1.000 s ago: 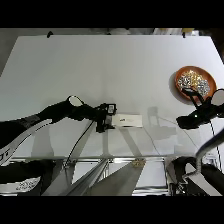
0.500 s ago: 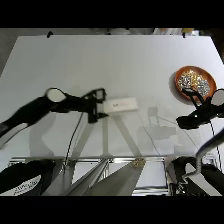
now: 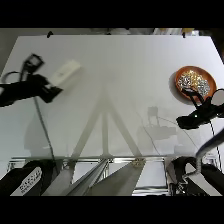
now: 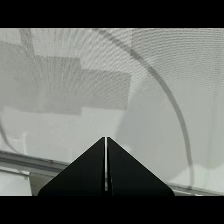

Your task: Fold the box and place the chain.

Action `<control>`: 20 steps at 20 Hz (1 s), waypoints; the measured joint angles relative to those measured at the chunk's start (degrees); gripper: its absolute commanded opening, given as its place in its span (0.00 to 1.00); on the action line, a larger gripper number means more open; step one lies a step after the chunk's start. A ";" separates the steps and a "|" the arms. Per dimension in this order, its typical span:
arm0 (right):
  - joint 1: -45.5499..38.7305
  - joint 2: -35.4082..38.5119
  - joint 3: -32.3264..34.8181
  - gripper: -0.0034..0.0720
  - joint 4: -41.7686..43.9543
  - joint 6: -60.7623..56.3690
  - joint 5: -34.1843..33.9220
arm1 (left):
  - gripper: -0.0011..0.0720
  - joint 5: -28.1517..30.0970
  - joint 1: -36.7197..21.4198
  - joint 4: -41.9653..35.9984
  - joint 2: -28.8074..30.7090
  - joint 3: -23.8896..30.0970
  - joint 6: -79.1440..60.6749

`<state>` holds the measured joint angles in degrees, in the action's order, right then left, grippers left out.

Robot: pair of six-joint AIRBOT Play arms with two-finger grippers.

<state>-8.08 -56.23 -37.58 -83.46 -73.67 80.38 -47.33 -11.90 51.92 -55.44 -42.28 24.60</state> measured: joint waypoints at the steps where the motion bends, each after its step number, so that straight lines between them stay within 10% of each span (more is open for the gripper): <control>1: 0.00 0.00 0.00 0.06 0.00 0.00 0.00 | 0.22 -0.04 -3.39 0.55 -0.07 0.00 1.42; 6: 0.00 0.00 0.00 0.06 0.00 0.00 0.00 | 0.23 -0.09 -13.86 7.58 -3.45 0.07 10.08; 8: 0.00 0.00 0.00 0.06 0.00 0.00 0.00 | 0.49 -0.85 -15.23 11.80 -5.95 0.07 14.03; 11: 0.00 0.00 0.00 0.06 -0.02 0.00 -0.02 | 0.52 -3.23 -16.17 16.11 -9.51 0.07 17.77; 17: 0.02 0.00 0.00 0.06 -0.02 0.02 0.00 | 0.98 -6.45 -16.65 20.09 -12.66 0.11 20.31; 20: 0.02 0.00 0.00 0.06 -0.02 0.00 0.00 | 0.97 -7.80 -16.70 21.73 -12.92 0.11 21.57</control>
